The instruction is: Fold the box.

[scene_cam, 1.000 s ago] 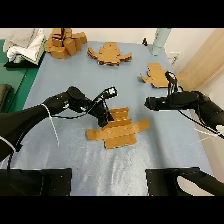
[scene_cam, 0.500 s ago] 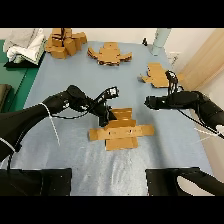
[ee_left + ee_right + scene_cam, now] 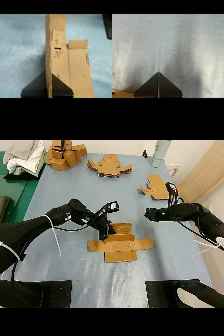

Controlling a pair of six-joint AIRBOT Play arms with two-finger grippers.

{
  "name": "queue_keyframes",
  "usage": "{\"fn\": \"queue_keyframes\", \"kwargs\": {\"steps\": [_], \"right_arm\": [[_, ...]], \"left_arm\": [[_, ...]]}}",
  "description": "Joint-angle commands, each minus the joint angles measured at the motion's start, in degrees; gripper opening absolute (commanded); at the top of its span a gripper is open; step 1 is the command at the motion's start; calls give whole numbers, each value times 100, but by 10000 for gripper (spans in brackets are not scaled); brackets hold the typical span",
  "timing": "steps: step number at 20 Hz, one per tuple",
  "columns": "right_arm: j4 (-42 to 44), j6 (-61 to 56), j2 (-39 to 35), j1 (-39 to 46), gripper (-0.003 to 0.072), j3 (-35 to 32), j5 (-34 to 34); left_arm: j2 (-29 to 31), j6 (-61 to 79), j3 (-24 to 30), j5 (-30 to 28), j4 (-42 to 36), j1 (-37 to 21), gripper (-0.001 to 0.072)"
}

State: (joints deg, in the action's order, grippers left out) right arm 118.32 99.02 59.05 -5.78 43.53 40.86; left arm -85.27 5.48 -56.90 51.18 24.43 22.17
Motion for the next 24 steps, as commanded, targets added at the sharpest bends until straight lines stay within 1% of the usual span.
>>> {"fn": "queue_keyframes", "kwargs": {"steps": [1, 7, 9, 11, 13, 14, 16, 18, 19, 20, 21, 23, 24], "right_arm": [[2, 0, 4, -7, 5, 7, -4], [4, -2, 4, -7, 5, 7, 70], [-4, 0, -20, -7, 5, 9, 254], [-31, 2, -205, -7, 4, 9, 525], [-31, 0, -588, -7, 4, 9, 870], [-63, -2, -796, -13, 4, 9, 1119], [-313, -24, -1198, -275, 4, -20, 1832], [-345, 7, -1508, -883, 4, -155, 2629], [-369, 0, -1659, -1346, 4, -280, 2946], [-433, -90, -1840, -1906, 4, -446, 3121], [-660, -308, -2033, -2496, 4, -645, 3115], [-1545, -518, -2422, -3832, 5, -1128, 2747], [-2020, -514, -2546, -4406, 102, -1373, 2413]], "left_arm": [[-52, -85, -2, 160, 13, 0, 11], [-92, -103, -4, 223, 31, -7, 11], [-85, -109, -4, 245, 28, -13, 12], [-87, -162, -4, 238, -50, -11, 11], [-87, -162, -4, 240, -66, -11, 11], [-87, -162, -4, 240, -63, -11, 11], [-87, -162, -4, 240, -63, -11, 11], [-87, -162, -4, 240, -63, -11, 12], [-87, -162, -4, 240, -63, -11, 11], [-87, -162, -4, 240, -63, -11, 11], [-87, -162, -4, 240, -63, -11, 11], [-87, -162, -4, 240, -66, -11, 11], [-87, -162, -4, 240, -63, -11, 11]]}}
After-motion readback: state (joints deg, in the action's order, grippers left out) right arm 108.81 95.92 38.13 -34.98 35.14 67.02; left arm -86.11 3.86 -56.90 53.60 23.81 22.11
